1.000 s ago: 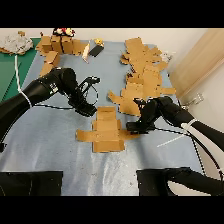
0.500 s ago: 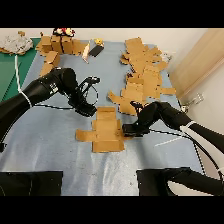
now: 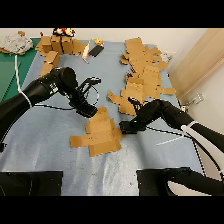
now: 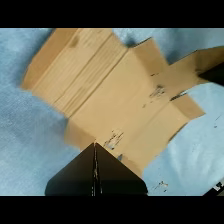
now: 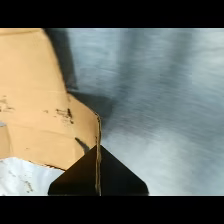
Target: Fold the box.
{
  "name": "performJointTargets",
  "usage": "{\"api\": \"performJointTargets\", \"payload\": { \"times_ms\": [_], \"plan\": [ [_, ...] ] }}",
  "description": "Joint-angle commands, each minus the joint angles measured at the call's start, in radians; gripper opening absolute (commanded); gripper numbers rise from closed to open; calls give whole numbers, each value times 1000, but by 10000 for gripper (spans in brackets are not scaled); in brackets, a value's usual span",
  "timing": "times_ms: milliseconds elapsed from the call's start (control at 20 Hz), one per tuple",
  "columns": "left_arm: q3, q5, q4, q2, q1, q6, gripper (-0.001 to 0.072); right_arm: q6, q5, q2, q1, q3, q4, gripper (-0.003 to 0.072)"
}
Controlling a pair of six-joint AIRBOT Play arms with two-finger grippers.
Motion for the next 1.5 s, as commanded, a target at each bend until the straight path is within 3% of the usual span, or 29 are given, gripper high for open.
{"api": "performJointTargets", "payload": {
  "times_ms": [0,100,150,200,250,450,600,800,950,1150,1450],
  "plan": [
    [1,-6,-30,0,0,31,14,-126,118,2,35,0,136,4],
    [1,-26,-31,0,6,37,16,-158,153,13,59,-19,135,4],
    [1,-39,-34,0,11,38,135,-174,183,31,65,-46,137,3],
    [1,-48,-39,0,22,36,450,-182,226,62,71,-87,141,3],
    [1,-50,-45,0,34,31,571,-183,268,98,76,-132,142,3],
    [1,-56,-48,0,68,41,570,-201,343,294,76,-325,146,3],
    [1,-63,-50,0,92,62,570,-202,341,390,76,-405,139,3],
    [0,-18,-94,-18,115,116,570,-211,322,394,76,-410,105,3],
    [0,-23,-177,-77,129,176,569,-224,321,394,76,-410,104,3],
    [0,-45,-183,-161,164,193,569,-227,320,394,76,-410,78,3],
    [0,-40,-388,-226,197,335,569,-227,321,394,76,-410,65,3]
  ]
}}
